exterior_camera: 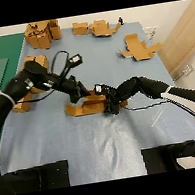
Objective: Fold the box.
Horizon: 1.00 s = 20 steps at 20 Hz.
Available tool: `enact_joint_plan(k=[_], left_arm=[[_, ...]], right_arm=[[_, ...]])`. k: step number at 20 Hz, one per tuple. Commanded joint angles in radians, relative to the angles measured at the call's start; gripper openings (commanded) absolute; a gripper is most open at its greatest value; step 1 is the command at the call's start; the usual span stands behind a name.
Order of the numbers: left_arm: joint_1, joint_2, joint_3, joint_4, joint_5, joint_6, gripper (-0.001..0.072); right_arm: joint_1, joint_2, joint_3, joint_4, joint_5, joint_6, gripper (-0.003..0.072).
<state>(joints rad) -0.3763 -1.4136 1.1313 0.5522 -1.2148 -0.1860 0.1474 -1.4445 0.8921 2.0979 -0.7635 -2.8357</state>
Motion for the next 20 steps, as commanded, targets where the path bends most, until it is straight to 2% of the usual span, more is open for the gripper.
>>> enact_joint_plan(k=[1,7,12,16,20], left_arm=[[-0.074,-0.095,0.010,-0.029,0.198,0.040,0.0015],[-0.087,-0.218,0.045,-0.024,0.283,-0.020,0.0015],[-0.087,-0.274,0.076,0.091,0.196,-0.201,0.0015],[-0.087,-0.274,0.090,0.097,0.190,-0.201,0.0015],[-0.081,-0.272,0.135,0.105,0.118,-0.205,0.0015]], right_arm=[[0.000,0.000,0.000,0.000,0.005,0.000,0.0498],[0.000,0.000,0.000,0.001,0.003,0.001,0.0498],[0.000,0.000,0.000,0.001,0.004,0.000,0.0498],[0.000,0.000,0.000,0.001,0.003,0.000,0.0498],[0.000,0.000,0.000,0.000,0.003,0.000,0.0498]])
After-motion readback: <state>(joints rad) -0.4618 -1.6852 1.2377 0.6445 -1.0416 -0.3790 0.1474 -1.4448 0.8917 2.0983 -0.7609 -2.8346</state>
